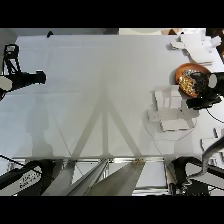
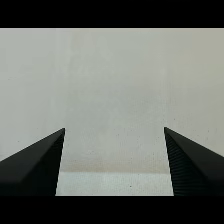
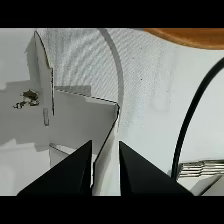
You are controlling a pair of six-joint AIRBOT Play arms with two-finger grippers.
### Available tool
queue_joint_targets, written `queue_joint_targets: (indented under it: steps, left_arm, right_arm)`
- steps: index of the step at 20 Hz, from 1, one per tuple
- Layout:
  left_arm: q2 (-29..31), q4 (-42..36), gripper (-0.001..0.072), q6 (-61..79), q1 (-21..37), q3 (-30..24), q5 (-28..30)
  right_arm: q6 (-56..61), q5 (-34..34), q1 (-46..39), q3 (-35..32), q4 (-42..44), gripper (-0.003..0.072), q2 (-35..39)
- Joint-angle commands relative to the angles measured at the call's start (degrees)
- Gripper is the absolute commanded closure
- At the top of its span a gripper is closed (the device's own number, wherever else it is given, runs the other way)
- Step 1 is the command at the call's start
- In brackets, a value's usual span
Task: Fold the box and place the chain.
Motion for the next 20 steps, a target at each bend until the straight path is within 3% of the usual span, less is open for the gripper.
queue_joint_targets:
  steps: [1, 2, 12, 16, 20]
  left_arm:
    - [0.04, 0.02, 0.0012, 0.02, -0.04, 0.07, 0.02]
    - [0.04, 0.02, 0.0012, 0.02, -0.04, 0.07, 0.02]
    - [0.04, 0.02, 0.0012, 0.02, -0.04, 0.07, 0.02]
    - [0.04, 0.02, 0.0012, 0.02, -0.04, 0.07, 0.02]
    - [0.04, 0.02, 0.0012, 0.02, -0.04, 0.07, 0.02]
  right_arm:
    - [1.03, 0.61, 0.28, 0.22, -0.90, 0.0627, -0.48]
    - [1.03, 0.81, 0.28, 0.22, -0.66, 0.0676, -0.48]
    - [-0.22, 9.25, 5.49, 3.56, -0.46, 0.0680, 1.07]
    - [-0.92, 8.70, 14.29, 3.65, 0.79, 0.0680, 5.66]
    - [-0.66, 2.34, 21.75, 3.67, 9.31, 0.0680, 8.79]
